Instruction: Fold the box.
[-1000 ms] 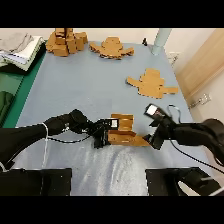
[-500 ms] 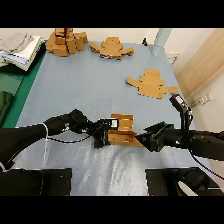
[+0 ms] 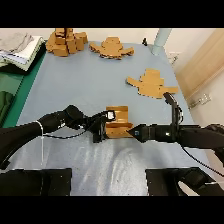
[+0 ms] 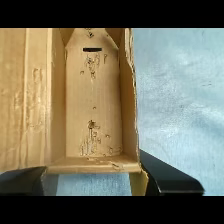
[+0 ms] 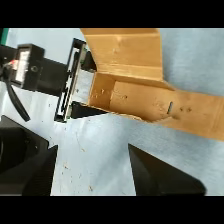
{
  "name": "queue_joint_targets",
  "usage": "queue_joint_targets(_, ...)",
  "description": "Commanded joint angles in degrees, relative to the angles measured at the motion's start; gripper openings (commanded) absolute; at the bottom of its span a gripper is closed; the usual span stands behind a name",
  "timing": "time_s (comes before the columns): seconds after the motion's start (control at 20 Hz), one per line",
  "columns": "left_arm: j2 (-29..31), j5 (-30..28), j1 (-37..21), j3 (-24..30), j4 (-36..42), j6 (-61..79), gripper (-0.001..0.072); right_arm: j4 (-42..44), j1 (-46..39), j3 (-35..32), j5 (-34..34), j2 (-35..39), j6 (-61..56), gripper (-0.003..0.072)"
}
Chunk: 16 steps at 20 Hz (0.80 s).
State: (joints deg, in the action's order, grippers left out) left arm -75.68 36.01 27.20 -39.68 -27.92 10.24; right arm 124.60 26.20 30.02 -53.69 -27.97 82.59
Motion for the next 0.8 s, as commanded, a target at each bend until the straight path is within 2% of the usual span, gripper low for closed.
queue_joint_targets(0.0,-0.7,0.7,-0.5,0.2,-0.7,-0.1,0.0520,0.4,0.0,0.0,2.1,-4.5,-1.8,0.0720)
queue_joint_targets(0.45,-1.6,1.9,2.7,0.2,-3.8,0.9,0.0520,0.4,0.0,0.0,3.8,-10.1,-1.9,0.0720)
queue_joint_targets(0.5,-1.7,1.9,2.7,0.2,-3.8,0.9,0.0519,0.4,0.0,0.0,3.8,-10.2,-1.9,0.0699)
queue_joint_targets(0.55,-1.7,1.9,2.7,0.2,-3.9,0.9,0.0520,0.4,-0.1,0.0,3.9,-10.3,-2.1,0.0530)
queue_joint_targets(0.65,-1.7,1.8,2.7,0.2,-3.9,0.9,0.0520,1.0,0.0,0.2,6.2,-10.3,-2.1,-0.0002)
queue_joint_targets(0.75,-1.9,1.4,2.7,0.2,-3.9,0.9,0.0520,1.0,-0.1,0.9,10.7,-10.8,-0.4,0.0004)
